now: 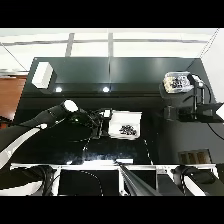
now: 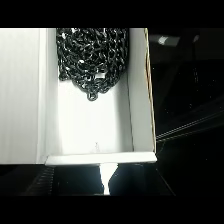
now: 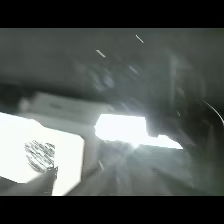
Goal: Fold the box and place the chain.
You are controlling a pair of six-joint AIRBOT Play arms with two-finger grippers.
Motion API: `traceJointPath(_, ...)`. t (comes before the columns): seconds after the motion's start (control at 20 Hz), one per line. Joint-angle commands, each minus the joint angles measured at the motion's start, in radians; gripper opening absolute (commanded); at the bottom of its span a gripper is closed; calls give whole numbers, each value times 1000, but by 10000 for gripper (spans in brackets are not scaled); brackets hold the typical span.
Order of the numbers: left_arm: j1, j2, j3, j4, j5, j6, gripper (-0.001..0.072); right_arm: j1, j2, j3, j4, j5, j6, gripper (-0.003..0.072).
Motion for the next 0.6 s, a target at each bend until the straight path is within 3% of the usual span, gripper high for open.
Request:
traceJointPath(0.0, -1, 1, 0, 3, 0, 0, 403, 30, -60, 9, 110, -186, -42, 718)
traceJointPath(0.2, -1, 1, 0, 3, 0, 0, 404, 41, -278, 55, 292, -295, -246, 715)
traceJointPath(0.3, -1, 1, 0, 3, 0, 0, 406, 76, -348, 56, 331, -306, -516, 711)
traceJointPath(0.4, -1, 1, 0, 3, 0, 0, 408, 118, -360, 57, 311, -280, -832, 711)
traceJointPath(0.55, -1, 1, 0, 3, 0, 0, 408, 134, -321, 94, 312, -196, -1017, 711)
